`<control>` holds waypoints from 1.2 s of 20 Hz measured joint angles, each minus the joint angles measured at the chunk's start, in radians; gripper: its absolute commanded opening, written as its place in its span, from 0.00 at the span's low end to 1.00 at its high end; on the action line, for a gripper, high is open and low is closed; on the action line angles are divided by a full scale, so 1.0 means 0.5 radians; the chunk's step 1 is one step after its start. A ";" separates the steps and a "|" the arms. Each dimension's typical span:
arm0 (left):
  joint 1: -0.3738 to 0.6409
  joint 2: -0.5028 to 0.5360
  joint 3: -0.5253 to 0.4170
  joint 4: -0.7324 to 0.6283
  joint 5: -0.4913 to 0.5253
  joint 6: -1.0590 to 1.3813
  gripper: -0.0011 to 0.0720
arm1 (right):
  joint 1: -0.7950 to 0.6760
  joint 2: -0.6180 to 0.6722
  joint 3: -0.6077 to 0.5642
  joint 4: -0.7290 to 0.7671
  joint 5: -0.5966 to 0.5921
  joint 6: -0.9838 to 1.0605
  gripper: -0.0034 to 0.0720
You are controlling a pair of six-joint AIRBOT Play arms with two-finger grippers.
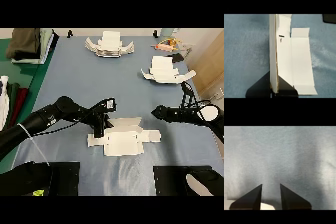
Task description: Fold the box.
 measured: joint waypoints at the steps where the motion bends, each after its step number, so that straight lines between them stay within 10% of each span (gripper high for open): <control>1: -0.011 -0.005 -0.001 0.000 0.006 0.002 0.03 | 0.000 0.000 0.000 -0.001 0.001 0.000 0.53; 24: -0.383 0.084 -0.236 -0.001 0.729 0.177 0.03 | 0.000 0.000 0.000 -0.005 0.009 -0.022 0.53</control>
